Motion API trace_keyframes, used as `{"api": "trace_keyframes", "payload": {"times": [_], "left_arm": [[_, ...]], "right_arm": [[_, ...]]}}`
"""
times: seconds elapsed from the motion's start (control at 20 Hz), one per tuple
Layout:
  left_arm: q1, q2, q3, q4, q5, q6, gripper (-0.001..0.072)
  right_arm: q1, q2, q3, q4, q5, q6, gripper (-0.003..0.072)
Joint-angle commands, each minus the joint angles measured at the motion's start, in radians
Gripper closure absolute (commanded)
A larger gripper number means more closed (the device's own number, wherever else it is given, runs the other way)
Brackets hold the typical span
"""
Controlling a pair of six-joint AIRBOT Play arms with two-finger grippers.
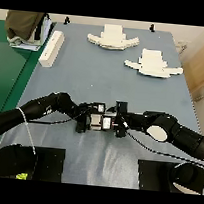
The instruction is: Fold the box.
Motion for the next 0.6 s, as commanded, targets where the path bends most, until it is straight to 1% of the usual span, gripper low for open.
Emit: {"api": "trace_keyframes", "payload": {"times": [0.0,0.15,0.2,0.25,0.45,0.5,0.55], "left_arm": [[-0.001,0.0,-0.001,-0.001,0.0,0.0,0.0246],[-0.001,0.0,-0.001,-0.001,0.0,0.0,0.0246],[-0.001,0.0,-0.001,-0.001,0.0,0.0,0.0246],[-0.001,0.0,-0.001,-0.001,0.0,0.0,0.0246],[-0.001,0.0,-0.001,-0.001,0.0,0.0,0.0246],[-0.001,0.0,-0.001,-0.001,0.0,0.0,0.0246],[-0.001,0.0,-0.001,-0.001,0.0,0.0,0.0246]], "right_arm": [[-0.001,0.002,0.001,-0.018,-0.043,0.002,0.0197],[-0.002,-0.02,0.001,-0.017,-0.041,0.002,0.0205],[-0.002,-0.031,0.001,-0.017,-0.041,0.002,0.0227],[-0.001,-0.039,0.001,-0.014,-0.037,0.002,0.0231],[0.001,-0.043,0.001,0.03,0.03,0.002,0.0237],[0.001,-0.043,0.0,0.03,0.044,0.002,0.0273],[0.001,-0.043,-0.004,0.037,0.05,0.002,0.0274]]}}
